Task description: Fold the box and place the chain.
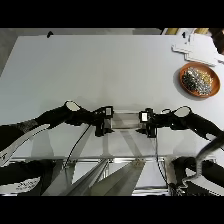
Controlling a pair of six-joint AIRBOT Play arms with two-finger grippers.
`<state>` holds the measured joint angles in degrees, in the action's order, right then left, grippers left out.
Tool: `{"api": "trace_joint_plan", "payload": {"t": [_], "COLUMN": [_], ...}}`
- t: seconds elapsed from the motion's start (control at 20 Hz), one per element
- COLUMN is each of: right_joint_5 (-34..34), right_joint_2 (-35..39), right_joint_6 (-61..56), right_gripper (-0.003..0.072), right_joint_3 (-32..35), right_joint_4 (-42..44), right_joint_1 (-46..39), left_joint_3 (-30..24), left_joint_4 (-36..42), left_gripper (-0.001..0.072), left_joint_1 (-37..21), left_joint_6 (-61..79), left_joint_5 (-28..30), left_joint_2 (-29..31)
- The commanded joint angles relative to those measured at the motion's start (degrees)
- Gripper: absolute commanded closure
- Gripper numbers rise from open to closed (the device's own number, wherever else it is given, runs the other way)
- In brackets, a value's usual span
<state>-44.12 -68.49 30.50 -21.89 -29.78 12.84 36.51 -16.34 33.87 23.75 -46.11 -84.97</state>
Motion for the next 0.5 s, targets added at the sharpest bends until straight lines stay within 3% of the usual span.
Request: {"api": "trace_joint_plan", "payload": {"t": [0.0,0.1,0.15,0.2,0.25,0.45], "right_joint_5": [0.0,0.04,0.07,0.15,0.15,-0.52], "right_joint_2": [0.04,0.13,0.42,0.83,1.55,6.45], "right_joint_6": [-0.07,-0.04,-0.2,-0.68,-0.7,-11.5], "right_gripper": [0.0364,0.0359,0.0223,0.0014,-0.002,-0.0018], "right_joint_3": [-0.02,-0.02,-0.02,-0.02,-0.02,-0.02], "right_joint_4": [-0.13,-1.49,-1.51,-1.49,-1.75,-8.02], "right_joint_1": [0.0,0.0,0.0,0.0,0.0,0.0], "left_joint_3": [-0.02,-0.02,-0.02,-0.02,-0.02,-0.02], "left_joint_4": [0.0,0.0,0.0,0.0,0.0,0.0], "left_gripper": [0.0621,0.0621,0.0621,0.0621,0.0621,0.0621], "left_joint_1": [0.04,0.04,0.04,0.04,0.04,0.04], "left_joint_6": [0.0,0.0,0.0,0.0,0.0,0.0], "left_joint_5": [0.0,0.0,0.0,0.0,0.02,0.02], "left_joint_2": [0.04,0.04,0.04,0.04,0.04,0.07]}}
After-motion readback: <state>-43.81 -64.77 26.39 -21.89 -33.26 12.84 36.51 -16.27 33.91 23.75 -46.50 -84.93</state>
